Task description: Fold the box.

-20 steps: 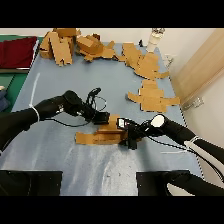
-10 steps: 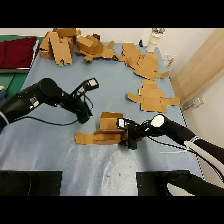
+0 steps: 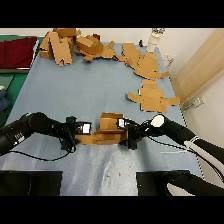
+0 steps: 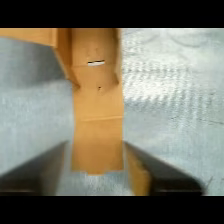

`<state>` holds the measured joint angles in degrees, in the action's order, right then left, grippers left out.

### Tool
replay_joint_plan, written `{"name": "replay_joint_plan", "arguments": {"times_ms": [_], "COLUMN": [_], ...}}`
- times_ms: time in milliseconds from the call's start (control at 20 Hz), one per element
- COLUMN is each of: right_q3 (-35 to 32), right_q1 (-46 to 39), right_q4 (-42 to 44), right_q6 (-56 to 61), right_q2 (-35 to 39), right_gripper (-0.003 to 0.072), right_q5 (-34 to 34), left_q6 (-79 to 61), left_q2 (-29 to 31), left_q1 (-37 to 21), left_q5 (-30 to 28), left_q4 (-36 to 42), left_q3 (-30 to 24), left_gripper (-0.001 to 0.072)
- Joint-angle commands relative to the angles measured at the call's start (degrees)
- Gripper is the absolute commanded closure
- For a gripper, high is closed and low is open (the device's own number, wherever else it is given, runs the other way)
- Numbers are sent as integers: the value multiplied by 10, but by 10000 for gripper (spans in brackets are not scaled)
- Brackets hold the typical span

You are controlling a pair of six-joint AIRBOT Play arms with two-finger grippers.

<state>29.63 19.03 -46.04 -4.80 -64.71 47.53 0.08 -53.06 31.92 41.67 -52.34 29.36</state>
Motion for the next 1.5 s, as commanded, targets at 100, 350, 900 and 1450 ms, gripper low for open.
{"name": "replay_joint_plan", "arguments": {"times_ms": [100,350,900,1450], "right_q3": [1,0,1,0], "right_q1": [0,0,0,0], "right_q4": [0,0,0,0], "right_q6": [0,0,0,0], "right_q2": [0,0,0,0], "right_gripper": [177,177,177,177], "right_q5": [0,0,0,0], "left_q6": [-56,-47,-46,-53], "left_q2": [4,-31,-45,-63], "left_q1": [33,76,84,95], "left_q5": [-69,-113,-154,-148], "left_q4": [110,141,185,185], "left_q3": [-29,-29,-23,-16], "left_gripper": [37,37,38,487]}}
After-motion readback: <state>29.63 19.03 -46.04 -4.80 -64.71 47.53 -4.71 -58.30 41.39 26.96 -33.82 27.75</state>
